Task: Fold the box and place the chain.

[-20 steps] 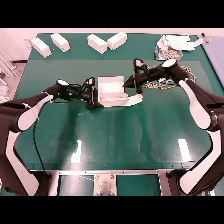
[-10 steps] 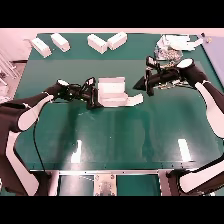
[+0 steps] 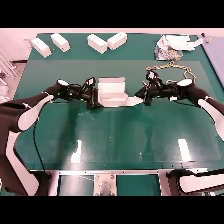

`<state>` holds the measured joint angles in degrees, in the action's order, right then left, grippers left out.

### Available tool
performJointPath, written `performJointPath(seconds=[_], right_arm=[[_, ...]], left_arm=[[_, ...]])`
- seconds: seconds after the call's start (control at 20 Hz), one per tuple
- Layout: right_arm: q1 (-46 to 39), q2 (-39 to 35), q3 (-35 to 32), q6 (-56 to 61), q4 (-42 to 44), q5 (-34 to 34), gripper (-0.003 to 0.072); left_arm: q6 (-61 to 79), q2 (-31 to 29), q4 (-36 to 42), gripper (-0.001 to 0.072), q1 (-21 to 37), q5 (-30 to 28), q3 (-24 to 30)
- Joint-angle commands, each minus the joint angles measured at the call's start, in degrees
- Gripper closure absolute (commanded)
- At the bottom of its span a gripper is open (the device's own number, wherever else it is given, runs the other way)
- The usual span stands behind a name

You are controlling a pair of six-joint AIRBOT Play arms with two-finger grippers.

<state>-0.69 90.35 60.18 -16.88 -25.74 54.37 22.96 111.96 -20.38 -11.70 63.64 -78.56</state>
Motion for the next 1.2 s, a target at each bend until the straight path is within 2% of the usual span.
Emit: performJointPath(seconds=[0.0, 0.05, 0.1, 0.15, 0.2, 0.4, 0.45, 0.65, 0.85, 1.05, 1.15], right_arm=[[0.0, -1.5, -6.1, -9.7, 15.5, -7.7, 0.0680], [0.0, -1.1, -6.2, -12.9, 15.0, -5.5, 0.0676], [-0.3, -0.6, -6.2, -16.0, 14.8, -2.2, 0.0492], [-0.5, -0.1, -6.2, -18.8, 14.7, 0.4, 0.0245], [-0.6, 0.2, -6.2, -21.2, 13.8, 1.5, 0.0134], [-0.4, 1.0, -6.1, -27.6, 11.0, 3.0, 0.0133], [-0.3, 1.4, -5.7, -28.4, 10.9, 3.0, 0.0155], [-0.1, 3.6, -2.9, -28.4, 10.9, 3.2, 0.0174], [2.2, 5.9, -0.3, -27.5, 9.6, 4.2, 0.0245], [3.0, 6.0, -0.2, -25.6, 4.9, 4.0, 0.0248], [3.3, 6.0, -0.1, -25.6, 5.2, 4.0, 0.0370]], left_arm=[[0.0, 0.0, 0.0, 0.0176, 0.0, 0.0, -0.1], [0.0, -0.1, 0.0, 0.0176, 0.0, 0.0, -0.1], [0.0, 0.0, 0.0, 0.0176, 0.0, 0.0, -0.1], [0.0, 0.0, 0.0, 0.0176, 0.0, 0.0, -0.1], [0.0, 0.0, 0.0, 0.0176, 0.0, 0.0, -0.1], [0.0, 0.0, 0.0, 0.0176, 0.0, 0.0, -0.1], [0.0, 0.0, 0.0, 0.0176, 0.0, 0.0, -0.1], [0.0, 0.0, 0.0, 0.0176, 0.0, 0.0, -0.1], [0.0, 0.0, 0.0, 0.0176, 0.0, 0.0, -0.1], [0.0, 0.0, 0.0, 0.0176, 0.0, 0.0, -0.1], [0.0, 0.0, 0.0, 0.0176, 0.0, 0.0, -0.1]])
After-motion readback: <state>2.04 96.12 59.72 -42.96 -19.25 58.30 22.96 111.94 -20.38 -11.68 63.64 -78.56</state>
